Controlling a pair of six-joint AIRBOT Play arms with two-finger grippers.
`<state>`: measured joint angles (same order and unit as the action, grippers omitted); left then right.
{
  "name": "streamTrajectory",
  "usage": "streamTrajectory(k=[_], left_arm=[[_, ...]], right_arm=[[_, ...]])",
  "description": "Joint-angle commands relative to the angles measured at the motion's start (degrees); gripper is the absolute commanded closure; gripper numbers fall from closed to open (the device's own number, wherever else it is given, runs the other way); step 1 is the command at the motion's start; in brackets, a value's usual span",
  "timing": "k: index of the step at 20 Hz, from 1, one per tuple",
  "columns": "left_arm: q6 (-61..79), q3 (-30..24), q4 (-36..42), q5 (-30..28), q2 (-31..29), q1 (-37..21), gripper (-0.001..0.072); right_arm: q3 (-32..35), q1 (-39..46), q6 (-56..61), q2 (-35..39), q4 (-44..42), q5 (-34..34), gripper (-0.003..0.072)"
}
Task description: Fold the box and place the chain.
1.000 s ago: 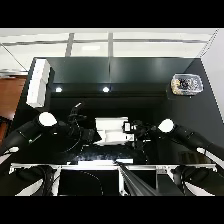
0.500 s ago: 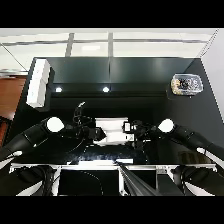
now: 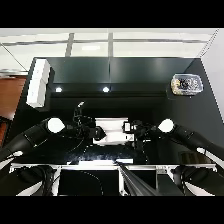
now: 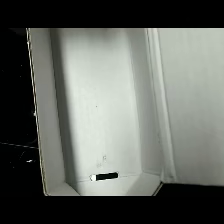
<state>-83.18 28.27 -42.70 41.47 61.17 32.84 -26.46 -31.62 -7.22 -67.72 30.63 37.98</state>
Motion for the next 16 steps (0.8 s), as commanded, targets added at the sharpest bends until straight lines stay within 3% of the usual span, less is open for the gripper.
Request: streamTrajectory(k=[1, 7, 8, 9, 16], left_arm=[[0.0, 0.1, -0.3, -0.2, 0.0, 0.0, 0.0018], [0.0, 0.1, -0.3, -0.1, 0.0, 0.0, 0.0037], [0.0, 0.1, -0.3, -0.1, 0.0, 0.0, 0.0094], [0.0, 0.1, -0.3, -0.2, 0.0, 0.0, 0.0107], [0.0, 0.1, -1.2, -0.4, 0.0, 0.0, 0.0107]], right_arm=[[0.0, 0.0, 0.0, 0.0, 0.0, 0.0, 0.0324], [0.0, 0.0, 0.0, 0.0, 0.0, 0.0, 0.0324], [0.0, 0.0, 0.0, 0.0, 0.0, 0.0, 0.0324], [0.0, -0.1, 0.0, 0.0, 0.0, 0.0, 0.0324], [0.0, 0.0, 0.0, 0.0, 0.0, 0.0, 0.0324]])
